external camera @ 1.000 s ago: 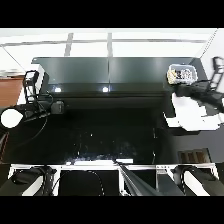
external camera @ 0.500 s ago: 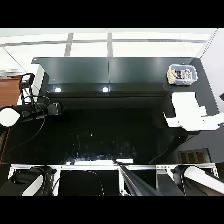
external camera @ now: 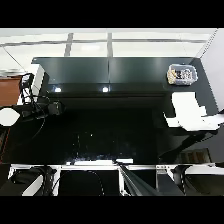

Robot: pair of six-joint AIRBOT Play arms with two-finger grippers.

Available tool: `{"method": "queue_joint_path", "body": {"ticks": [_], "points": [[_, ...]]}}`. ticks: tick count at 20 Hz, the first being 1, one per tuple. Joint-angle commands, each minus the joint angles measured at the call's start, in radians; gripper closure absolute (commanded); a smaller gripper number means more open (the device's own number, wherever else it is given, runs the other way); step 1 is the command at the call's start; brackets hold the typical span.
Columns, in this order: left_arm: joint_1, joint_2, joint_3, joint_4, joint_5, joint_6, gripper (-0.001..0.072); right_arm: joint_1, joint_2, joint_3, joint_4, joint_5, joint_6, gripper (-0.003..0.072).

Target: Fold the box and place the chain.

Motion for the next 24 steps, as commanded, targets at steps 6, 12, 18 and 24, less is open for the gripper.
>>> {"method": "queue_joint_path", "body": {"ticks": [6, 12, 18, 24], "points": [[0.001, -0.001, -0.001, -0.05, -0.004, -0.011, 0.0001, 0.099, -0.017, 0.024, 0.042, 0.15, -0.16, 0.0667], [0.001, -0.001, -0.001, -0.051, -0.001, -0.008, 0.0001, 0.21, 0.167, -0.039, 0.248, 0.15, -0.154, 0.0669], [-0.021, -0.001, -0.001, -0.051, 0.009, -0.003, 0.0001, 0.476, 0.339, -0.314, 0.361, 0.084, -0.031, 0.0669], [-0.124, -0.063, -0.001, -0.125, 0.023, -0.024, 0.0001, 0.819, 0.57, -0.66, 0.753, -0.394, -0.185, 0.0668]]}}
